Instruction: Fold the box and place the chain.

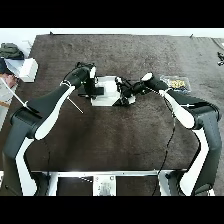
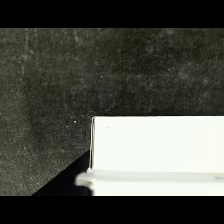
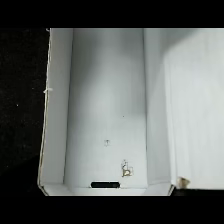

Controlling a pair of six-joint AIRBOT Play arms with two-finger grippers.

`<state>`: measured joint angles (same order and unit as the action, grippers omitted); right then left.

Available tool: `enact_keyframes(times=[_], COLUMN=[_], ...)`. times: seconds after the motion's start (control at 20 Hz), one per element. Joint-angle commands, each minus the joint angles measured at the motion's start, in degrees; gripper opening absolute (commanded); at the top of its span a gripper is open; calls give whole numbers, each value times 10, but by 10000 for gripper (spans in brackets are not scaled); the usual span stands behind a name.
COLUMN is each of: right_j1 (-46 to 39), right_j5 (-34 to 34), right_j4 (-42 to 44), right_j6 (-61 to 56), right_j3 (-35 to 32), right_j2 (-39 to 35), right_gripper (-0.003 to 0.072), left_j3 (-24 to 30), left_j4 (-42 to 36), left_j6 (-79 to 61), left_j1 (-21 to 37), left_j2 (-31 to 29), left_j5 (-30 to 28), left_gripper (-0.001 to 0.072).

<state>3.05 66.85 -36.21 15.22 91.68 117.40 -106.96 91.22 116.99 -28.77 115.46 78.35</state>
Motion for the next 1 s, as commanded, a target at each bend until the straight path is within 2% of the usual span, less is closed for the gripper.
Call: enact_keyframes(times=[0.0,0.05,0.1,0.35,0.5,0.75,0.95], right_j1=[0,0,0,0,0,0,0], right_j5=[0,0,0,0,0,0,0], right_j4=[0,0,0,0,0,0,0], right_j6=[2,2,2,2,2,2,2], right_j3=[0,0,0,0,0,0,0], right_j2=[0,0,0,0,0,0,0], right_gripper=[281,280,281,280,280,280,280], left_j3=[-1,-1,-4,-10,-28,-29,-27], left_j4=[0,-9,-16,-17,-17,-17,-52], left_j6=[-14,-35,-75,-160,-231,-339,-442], left_j1=[0,0,0,0,0,2,12], left_j2=[0,0,-1,-15,-54,-144,-160], left_j5=[3,2,4,32,64,-13,-30], left_gripper=[35,288,429,432,432,432,431])
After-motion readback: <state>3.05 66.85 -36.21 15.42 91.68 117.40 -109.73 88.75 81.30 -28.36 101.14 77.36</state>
